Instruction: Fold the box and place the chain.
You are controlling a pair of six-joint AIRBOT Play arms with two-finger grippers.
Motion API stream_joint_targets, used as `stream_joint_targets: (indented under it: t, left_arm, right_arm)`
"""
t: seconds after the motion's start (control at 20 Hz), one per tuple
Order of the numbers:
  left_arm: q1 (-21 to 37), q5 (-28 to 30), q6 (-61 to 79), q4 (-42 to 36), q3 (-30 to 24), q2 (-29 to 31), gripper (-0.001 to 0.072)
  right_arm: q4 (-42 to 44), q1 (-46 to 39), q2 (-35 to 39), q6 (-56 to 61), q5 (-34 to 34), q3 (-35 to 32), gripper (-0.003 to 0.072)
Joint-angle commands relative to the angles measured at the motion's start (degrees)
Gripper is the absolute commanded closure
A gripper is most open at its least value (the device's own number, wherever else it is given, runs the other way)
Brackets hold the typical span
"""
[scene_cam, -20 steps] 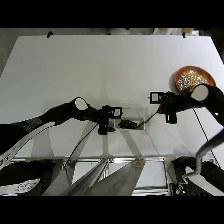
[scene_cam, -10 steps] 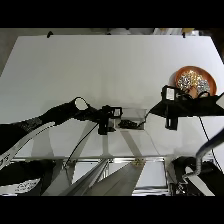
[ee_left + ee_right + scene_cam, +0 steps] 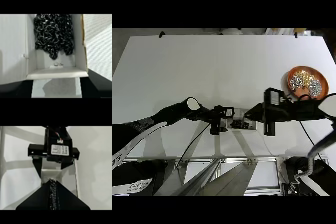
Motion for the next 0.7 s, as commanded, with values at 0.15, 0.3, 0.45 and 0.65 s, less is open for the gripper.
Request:
stream_joint_targets:
  t: [0.15, 0.3, 0.45, 0.65]
  left_arm:
    - [0.04, 0.02, 0.0, 0.0, 0.02, 0.04, 0.0438]
    - [0.04, 0.02, 0.0, 0.0, 0.02, 0.04, 0.0438]
    - [0.04, 0.02, 0.0, 0.02, 0.02, 0.04, 0.0438]
    - [0.04, 0.02, 0.0, 0.0, 0.02, 0.04, 0.0438]
  right_arm:
    - [-1.73, 4.66, -9.68, 2.75, -4.96, 0.02, 0.0669]
    - [-4.39, 4.85, -11.67, 2.8, -5.64, 0.04, 0.0529]
    - [-7.78, 4.39, -9.77, 2.78, -5.79, 0.33, 0.0433]
    - [-8.07, -2.82, -5.53, 1.42, 1.38, 2.86, 0.0535]
